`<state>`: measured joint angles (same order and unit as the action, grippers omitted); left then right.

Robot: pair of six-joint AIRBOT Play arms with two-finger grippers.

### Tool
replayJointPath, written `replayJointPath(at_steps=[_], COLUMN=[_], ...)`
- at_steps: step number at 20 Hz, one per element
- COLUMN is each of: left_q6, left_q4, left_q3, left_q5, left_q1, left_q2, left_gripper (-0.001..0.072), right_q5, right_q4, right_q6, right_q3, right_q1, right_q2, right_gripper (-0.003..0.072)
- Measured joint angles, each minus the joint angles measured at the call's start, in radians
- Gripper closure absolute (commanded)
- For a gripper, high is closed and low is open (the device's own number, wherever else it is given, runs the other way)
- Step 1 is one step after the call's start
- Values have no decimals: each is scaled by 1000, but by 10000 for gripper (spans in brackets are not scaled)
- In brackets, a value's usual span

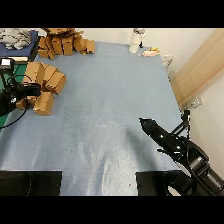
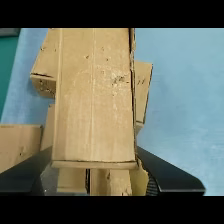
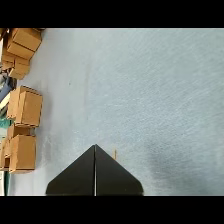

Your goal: Fold the box.

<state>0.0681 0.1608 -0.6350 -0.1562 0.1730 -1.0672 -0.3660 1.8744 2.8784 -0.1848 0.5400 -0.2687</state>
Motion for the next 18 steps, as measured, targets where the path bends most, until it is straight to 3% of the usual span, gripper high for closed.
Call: replayJointPath(at_steps=[10,11,12,18], left_q6=[0,0,0,-3], left_q4=[0,1,5,37], left_q3=[64,65,66,66], left_q5=[50,50,51,75], left_q1=[3,3,3,3], left_q2=[-13,-13,-13,1], left_gripper=[229,193,16,14], right_q5=[0,0,0,0], right_q4=[0,0,0,0], right_q6=[0,0,0,0], right_q3=[0,0,0,0], right_q1=[0,0,0,0], right_q2=[1,1,1,1], right_gripper=[685,686,686,686])
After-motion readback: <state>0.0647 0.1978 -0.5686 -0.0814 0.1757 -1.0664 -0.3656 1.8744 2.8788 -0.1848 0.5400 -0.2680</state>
